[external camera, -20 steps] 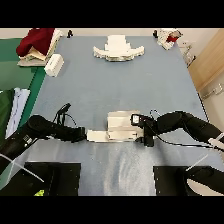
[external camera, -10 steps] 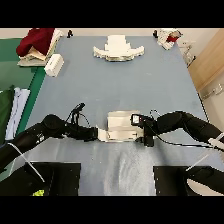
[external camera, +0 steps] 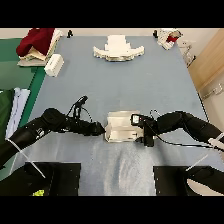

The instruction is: Fold the box.

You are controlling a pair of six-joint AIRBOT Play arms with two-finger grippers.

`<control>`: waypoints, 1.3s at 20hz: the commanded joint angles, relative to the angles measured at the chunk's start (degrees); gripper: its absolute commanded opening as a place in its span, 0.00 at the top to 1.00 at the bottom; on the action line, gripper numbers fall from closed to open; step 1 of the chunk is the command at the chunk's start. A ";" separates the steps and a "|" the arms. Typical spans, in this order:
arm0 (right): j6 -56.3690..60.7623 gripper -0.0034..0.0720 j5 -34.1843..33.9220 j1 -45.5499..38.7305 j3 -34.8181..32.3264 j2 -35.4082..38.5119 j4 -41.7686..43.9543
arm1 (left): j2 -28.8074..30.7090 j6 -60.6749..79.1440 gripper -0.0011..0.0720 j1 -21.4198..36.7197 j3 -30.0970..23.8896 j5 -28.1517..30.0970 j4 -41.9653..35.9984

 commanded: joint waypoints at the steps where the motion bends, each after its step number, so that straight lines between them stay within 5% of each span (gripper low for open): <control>1: 0.02 0.20 0.02 0.02 0.07 0.02 0.00 | -0.04 -0.02 0.49 -0.15 0.94 2.03 0.07; 7: 0.02 0.20 0.02 0.02 0.07 0.02 0.00 | -0.07 -3.98 0.49 -5.05 2.58 3.02 0.83; 11: 0.02 0.20 0.02 0.04 0.07 0.02 0.00 | -0.59 -28.50 0.49 -12.96 8.26 4.07 20.70; 19: 0.02 0.20 0.02 0.04 0.07 0.04 0.00 | -10.99 -64.17 0.49 -26.01 22.62 -10.05 48.33; 26: 0.02 0.20 0.02 0.04 0.07 0.02 0.00 | -21.18 -71.08 0.49 -32.09 31.69 -16.04 50.75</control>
